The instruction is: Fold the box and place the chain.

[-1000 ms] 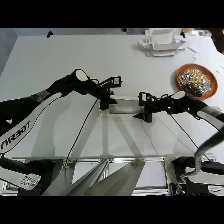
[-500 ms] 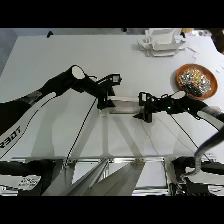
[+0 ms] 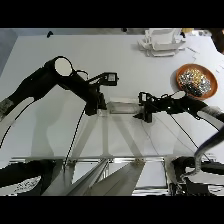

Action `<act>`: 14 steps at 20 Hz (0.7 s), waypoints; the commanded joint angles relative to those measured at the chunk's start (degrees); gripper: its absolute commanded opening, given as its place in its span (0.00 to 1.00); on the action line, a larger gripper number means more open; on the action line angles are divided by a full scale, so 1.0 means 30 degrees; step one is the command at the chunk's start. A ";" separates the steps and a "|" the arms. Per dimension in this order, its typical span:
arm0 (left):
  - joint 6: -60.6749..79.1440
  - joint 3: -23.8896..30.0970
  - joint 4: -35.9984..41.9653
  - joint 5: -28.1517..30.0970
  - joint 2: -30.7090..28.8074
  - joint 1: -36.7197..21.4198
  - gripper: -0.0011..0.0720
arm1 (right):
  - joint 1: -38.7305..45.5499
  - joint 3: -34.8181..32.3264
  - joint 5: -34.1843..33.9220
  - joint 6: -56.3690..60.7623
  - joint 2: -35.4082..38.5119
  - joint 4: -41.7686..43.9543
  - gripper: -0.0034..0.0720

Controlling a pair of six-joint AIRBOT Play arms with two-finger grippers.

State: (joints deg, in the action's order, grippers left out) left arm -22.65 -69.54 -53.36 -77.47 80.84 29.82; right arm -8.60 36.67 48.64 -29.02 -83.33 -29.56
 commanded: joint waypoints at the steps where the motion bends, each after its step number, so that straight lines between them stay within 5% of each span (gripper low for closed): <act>1: -0.0663 0.0007 0.0765 -0.0168 -0.0393 0.1056 0.02 | -0.0007 -0.0015 0.0000 0.0007 0.0000 0.0000 0.58; 5: -0.0357 0.0007 0.0765 0.3789 0.0729 0.2725 0.02 | -0.0007 -0.0015 0.0000 0.0007 0.0000 0.0000 0.58; 10: -0.2681 0.0007 0.0852 1.1387 0.2091 0.2521 0.02 | 0.0000 -0.0015 0.0000 0.0007 0.0000 0.0007 0.58; 14: -0.4211 0.0007 0.0874 1.4498 0.2929 0.2288 0.02 | 0.0000 -0.0015 0.0007 0.0007 0.0000 0.0000 0.58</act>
State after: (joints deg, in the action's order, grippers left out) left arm -31.57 -69.52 -50.78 -43.53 87.88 37.01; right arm -8.60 36.67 48.64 -29.02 -83.35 -29.56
